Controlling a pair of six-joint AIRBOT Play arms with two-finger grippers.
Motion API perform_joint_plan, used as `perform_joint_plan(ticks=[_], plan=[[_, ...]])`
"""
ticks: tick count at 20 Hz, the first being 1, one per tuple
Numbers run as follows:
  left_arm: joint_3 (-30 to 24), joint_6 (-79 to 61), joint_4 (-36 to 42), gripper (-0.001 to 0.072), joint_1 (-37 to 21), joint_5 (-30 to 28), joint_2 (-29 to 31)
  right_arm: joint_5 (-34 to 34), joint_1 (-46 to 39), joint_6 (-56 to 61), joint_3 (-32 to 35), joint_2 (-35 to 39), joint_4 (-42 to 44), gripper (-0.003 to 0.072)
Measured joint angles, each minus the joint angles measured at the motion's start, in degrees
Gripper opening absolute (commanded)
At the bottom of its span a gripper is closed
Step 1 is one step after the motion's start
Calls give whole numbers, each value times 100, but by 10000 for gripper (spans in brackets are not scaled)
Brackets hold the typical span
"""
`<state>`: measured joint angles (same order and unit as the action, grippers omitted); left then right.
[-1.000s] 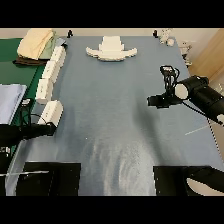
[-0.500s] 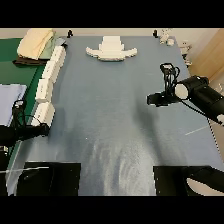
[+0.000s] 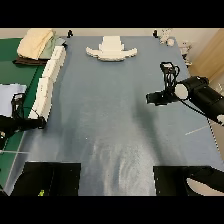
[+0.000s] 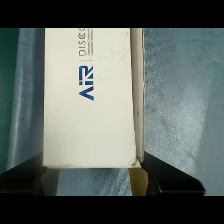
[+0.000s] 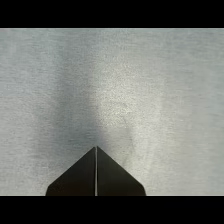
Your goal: Fold the box.
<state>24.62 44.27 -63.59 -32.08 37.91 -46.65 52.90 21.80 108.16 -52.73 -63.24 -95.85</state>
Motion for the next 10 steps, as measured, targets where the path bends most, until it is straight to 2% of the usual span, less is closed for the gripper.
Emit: perform_joint_plan(ticks=[6,10], plan=[[697,-708,699,512,0,-107,-1117,-15,0,0,0,0,9,18],[905,-826,861,512,0,-348,-1449,-9,0,0,0,0,26,18]])
